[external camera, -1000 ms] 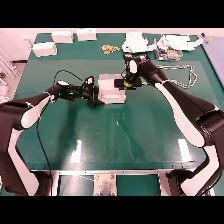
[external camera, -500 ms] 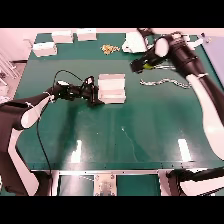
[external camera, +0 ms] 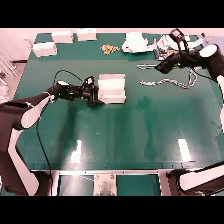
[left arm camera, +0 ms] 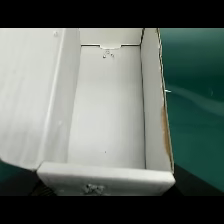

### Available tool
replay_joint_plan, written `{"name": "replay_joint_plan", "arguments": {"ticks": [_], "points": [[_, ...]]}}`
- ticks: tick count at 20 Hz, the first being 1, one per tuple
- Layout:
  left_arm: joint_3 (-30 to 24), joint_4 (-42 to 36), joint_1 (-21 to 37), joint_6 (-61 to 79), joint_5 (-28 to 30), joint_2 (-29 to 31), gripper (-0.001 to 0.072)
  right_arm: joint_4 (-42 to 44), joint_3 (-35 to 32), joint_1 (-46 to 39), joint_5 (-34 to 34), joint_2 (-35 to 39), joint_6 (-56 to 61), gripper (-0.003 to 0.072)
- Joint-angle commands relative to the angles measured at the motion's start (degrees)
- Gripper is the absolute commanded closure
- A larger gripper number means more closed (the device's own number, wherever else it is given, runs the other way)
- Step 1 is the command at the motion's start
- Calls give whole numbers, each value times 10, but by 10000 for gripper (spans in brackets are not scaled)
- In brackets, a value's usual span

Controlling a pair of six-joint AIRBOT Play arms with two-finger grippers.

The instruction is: Fold the box and place the chain.

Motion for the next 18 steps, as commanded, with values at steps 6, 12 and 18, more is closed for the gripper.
{"name": "replay_joint_plan", "arguments": {"ticks": [6, 12, 18], "points": [[0, 0, 0, 0, 0, 0, 420, 118, 73, -41, 110, -160, -274, 170], [0, 0, 1, 0, 0, 0, 420, -5, 91, -30, 98, -170, -303, 169], [0, 0, 0, 0, 0, 0, 420, -4, 101, -24, 85, -184, -318, 173]]}}
